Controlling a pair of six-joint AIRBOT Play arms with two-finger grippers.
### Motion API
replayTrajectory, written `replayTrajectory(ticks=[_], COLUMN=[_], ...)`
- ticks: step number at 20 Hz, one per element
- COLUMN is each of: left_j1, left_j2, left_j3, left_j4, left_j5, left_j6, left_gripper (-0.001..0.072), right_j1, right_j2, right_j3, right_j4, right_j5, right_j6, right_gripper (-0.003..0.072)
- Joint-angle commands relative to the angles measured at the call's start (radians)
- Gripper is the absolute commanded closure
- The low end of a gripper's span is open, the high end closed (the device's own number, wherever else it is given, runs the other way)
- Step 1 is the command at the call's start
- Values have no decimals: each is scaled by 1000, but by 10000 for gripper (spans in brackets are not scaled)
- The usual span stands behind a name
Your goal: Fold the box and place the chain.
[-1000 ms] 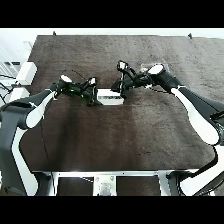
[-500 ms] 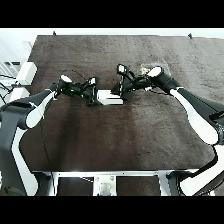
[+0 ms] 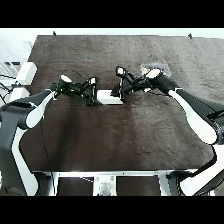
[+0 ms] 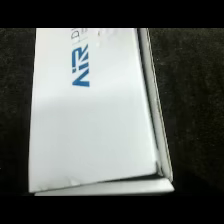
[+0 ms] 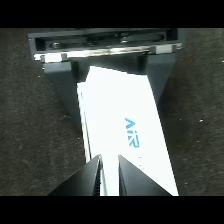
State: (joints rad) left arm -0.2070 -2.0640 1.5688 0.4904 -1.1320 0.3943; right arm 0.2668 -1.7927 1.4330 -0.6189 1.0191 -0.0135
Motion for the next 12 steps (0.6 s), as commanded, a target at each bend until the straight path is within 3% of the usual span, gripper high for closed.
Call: replayTrajectory(ticks=[1,3,7,12], left_j1=[-1,-1,-1,-1], left_j2=[0,0,0,0], left_j3=[0,0,0,0], left_j4=[0,0,0,0], left_j5=[-1,-1,-1,-1], left_j6=[-1,-1,-1,-1], left_gripper=[86,85,85,85], right_j1=[2,2,-6,-50], right_j2=[-1,-2,-3,0], right_j3=[-24,-49,-54,12], right_j4=[-2,-2,11,229], right_j5=[99,135,134,135], right_j6=[6,5,4,1], right_gripper=[560,493,485,490])
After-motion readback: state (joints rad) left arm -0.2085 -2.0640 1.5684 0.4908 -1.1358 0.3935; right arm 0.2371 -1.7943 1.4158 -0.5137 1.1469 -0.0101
